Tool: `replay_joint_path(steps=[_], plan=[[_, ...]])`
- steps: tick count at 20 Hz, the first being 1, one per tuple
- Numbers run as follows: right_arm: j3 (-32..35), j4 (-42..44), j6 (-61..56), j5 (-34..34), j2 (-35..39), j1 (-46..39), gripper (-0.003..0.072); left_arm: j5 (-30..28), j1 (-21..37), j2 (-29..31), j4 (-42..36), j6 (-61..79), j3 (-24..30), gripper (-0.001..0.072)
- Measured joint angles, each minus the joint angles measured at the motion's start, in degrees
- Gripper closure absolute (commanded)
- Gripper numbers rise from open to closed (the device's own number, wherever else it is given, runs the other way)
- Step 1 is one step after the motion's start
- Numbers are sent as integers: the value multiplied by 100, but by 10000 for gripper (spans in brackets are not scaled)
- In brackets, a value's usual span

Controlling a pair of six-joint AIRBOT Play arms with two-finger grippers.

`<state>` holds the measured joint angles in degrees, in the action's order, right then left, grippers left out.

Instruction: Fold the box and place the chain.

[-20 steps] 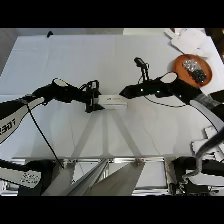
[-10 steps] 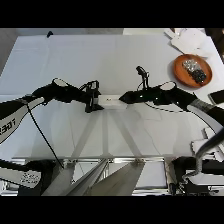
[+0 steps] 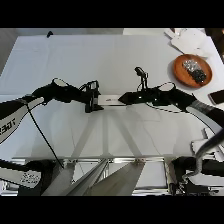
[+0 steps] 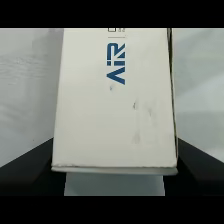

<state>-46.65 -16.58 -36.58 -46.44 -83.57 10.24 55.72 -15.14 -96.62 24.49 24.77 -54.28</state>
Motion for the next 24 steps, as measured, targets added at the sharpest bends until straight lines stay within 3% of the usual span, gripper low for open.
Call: replay_joint_path(steps=[5,10,13,16,20,22,23,24], plan=[[-35,439,319,621,909,0,676,15,4,0,48,20,0,496],[-35,-387,31,1611,1685,-2,676,24,4,0,59,31,0,496],[-35,-1580,-824,1899,1908,-4,676,24,4,0,59,33,0,496],[-35,-3377,-2190,1779,2046,-2,676,24,4,0,61,33,0,496],[-35,-5768,-3882,962,2127,-2,675,48,4,0,63,33,0,496],[-35,-6430,-4301,474,2142,-2,675,111,4,0,66,33,0,497],[-35,-6634,-4428,273,2149,-2,675,136,4,0,66,33,0,511],[-35,-6793,-4529,111,2151,-2,675,151,4,0,66,37,0,617]])
